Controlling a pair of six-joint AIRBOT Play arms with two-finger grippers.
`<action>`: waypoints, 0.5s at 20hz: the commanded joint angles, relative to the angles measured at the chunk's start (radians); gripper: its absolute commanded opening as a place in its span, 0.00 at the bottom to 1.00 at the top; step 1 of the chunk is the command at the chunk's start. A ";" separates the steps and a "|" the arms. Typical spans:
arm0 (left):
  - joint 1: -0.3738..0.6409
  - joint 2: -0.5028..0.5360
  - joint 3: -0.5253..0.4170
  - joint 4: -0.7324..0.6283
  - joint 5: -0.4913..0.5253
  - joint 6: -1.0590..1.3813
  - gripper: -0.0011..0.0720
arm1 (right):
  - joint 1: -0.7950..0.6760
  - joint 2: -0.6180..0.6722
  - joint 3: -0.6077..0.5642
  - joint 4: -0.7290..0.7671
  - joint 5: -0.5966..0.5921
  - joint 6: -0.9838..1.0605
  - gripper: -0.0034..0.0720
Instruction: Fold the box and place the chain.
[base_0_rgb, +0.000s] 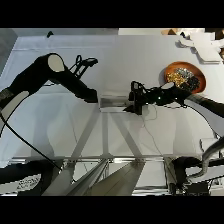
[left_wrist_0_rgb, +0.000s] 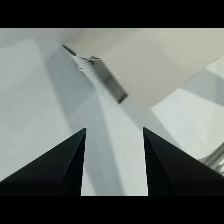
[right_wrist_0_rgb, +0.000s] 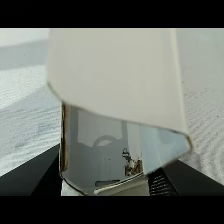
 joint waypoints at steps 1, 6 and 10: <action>0.106 -0.005 -0.066 -0.075 0.086 0.438 0.77 | 0.000 0.000 0.000 0.000 0.000 0.000 0.66; 0.185 -0.084 -0.152 -0.248 0.144 1.048 0.97 | 0.000 0.001 0.000 0.000 0.000 0.000 0.66; 0.188 -0.188 -0.153 -0.517 0.121 1.439 0.97 | 0.000 0.001 0.000 0.000 0.000 0.000 0.66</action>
